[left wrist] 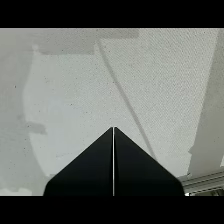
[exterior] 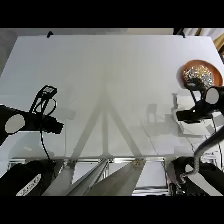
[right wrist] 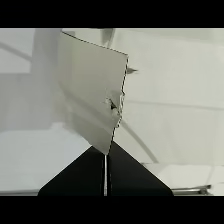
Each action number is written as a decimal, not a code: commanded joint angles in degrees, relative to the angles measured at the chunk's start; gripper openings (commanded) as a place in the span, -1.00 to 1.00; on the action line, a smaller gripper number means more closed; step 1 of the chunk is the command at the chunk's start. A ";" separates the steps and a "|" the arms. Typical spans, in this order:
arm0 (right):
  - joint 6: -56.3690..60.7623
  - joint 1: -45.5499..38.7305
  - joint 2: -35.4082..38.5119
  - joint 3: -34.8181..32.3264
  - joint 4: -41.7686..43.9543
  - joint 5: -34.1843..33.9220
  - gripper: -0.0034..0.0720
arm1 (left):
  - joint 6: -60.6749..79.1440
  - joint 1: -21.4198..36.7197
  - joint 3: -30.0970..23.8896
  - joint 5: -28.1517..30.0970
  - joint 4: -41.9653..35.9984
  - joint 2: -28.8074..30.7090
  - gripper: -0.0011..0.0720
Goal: Fold the box and place the chain.
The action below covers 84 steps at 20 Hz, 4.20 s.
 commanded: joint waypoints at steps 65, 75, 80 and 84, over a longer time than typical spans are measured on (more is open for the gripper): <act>-20.70 23.30 2.19 -8.37 39.65 -32.04 -0.87 | 0.02 0.00 -0.04 -0.07 -1.29 0.02 -0.94; -20.57 24.33 2.19 -8.37 39.65 -31.93 -0.86 | 23.82 0.52 -0.04 20.55 -28.68 -9.94 0.56; -20.57 24.33 2.19 -8.37 39.67 -31.69 -0.86 | 60.63 11.37 0.00 18.14 -62.90 -23.89 0.61; -20.57 24.33 2.19 -8.37 39.71 -31.50 -0.86 | 73.22 20.63 1.75 13.31 -70.66 -30.71 0.61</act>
